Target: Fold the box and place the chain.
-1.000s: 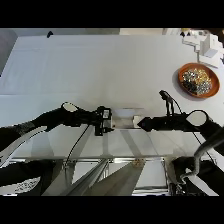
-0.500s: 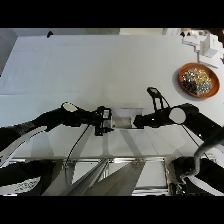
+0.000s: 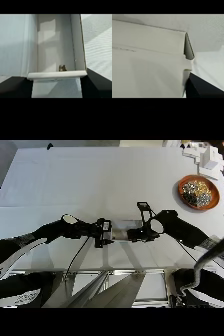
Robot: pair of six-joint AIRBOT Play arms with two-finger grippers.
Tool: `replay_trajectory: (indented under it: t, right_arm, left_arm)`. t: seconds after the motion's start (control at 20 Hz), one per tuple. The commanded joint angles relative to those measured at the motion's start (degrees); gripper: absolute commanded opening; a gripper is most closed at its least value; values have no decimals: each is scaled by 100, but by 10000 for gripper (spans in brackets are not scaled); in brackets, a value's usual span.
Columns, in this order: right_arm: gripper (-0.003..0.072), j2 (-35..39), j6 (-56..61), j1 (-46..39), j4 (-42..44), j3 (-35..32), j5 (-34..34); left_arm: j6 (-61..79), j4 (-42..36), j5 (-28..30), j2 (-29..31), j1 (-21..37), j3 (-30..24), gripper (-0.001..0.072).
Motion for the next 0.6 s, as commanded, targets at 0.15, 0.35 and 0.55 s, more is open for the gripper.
replay_trajectory:
  t: [0.15, 0.35, 0.55]
  right_arm:
    - [432, -129, 446, 251, -46, 181, -44]
    - [426, -358, 446, 363, 50, 181, -22]
    - [426, -520, 448, 345, 26, 181, -44]
  left_arm:
    - [4, 2, 0, 4, -2, 2, 66]
    - [7, 0, 2, 2, -2, 2, 66]
    - [4, 2, 0, 4, -2, 2, 66]
